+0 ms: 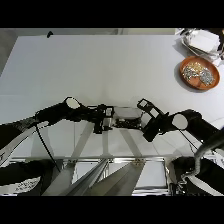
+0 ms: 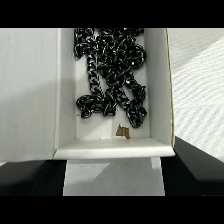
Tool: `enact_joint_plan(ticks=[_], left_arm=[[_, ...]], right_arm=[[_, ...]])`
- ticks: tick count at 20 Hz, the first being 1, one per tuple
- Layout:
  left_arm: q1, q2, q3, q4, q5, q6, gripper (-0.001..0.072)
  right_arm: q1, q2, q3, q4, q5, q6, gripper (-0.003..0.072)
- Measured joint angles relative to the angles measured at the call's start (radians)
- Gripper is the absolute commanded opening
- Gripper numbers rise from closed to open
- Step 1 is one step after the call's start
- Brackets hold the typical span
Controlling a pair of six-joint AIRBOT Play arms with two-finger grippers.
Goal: Fold the box and place the chain.
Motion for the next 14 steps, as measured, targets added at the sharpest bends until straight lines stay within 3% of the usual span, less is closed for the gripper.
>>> enact_joint_plan(ticks=[7,14], left_arm=[[0.000,0.000,0.000,0.000,0.000,0.000,0.0313],[0.000,0.000,0.000,0.000,0.000,0.000,0.0313]], right_arm=[[0.000,-0.058,-0.002,0.030,-0.053,-0.038,0.0204],[0.000,-0.089,-0.002,0.035,-0.061,-0.023,0.0015]])
